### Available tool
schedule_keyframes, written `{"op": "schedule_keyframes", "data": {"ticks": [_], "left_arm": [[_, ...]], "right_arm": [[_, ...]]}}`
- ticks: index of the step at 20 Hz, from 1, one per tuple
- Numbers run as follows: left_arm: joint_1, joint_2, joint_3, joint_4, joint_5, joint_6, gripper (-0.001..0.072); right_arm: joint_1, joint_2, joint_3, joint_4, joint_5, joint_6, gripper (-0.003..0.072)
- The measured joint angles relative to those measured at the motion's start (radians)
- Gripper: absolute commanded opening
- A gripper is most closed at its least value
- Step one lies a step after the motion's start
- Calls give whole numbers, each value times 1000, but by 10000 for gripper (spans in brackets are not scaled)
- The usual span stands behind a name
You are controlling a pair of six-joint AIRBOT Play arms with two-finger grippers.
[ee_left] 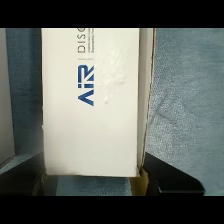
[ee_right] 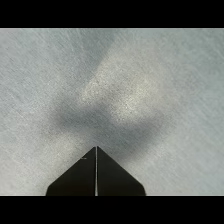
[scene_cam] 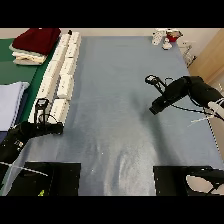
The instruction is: Fold the box.
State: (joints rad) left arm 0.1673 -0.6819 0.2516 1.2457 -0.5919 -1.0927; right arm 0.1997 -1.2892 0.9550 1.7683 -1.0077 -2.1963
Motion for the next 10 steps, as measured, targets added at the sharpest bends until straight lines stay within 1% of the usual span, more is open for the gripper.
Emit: {"op": "schedule_keyframes", "data": {"ticks": [1,2,5,7,10], "left_arm": [[0,0,0,0,1,0,575],[0,0,0,0,0,0,695],[1,-1,3,-1,-5,-1,696],[1,-1,21,-2,-36,-4,696],[1,-1,84,-2,-151,-7,696]], "right_arm": [[0,0,0,0,0,0,3],[0,0,0,0,0,0,3],[0,0,0,0,0,0,3],[0,0,0,0,0,0,3],[0,0,0,0,0,0,3]]}}
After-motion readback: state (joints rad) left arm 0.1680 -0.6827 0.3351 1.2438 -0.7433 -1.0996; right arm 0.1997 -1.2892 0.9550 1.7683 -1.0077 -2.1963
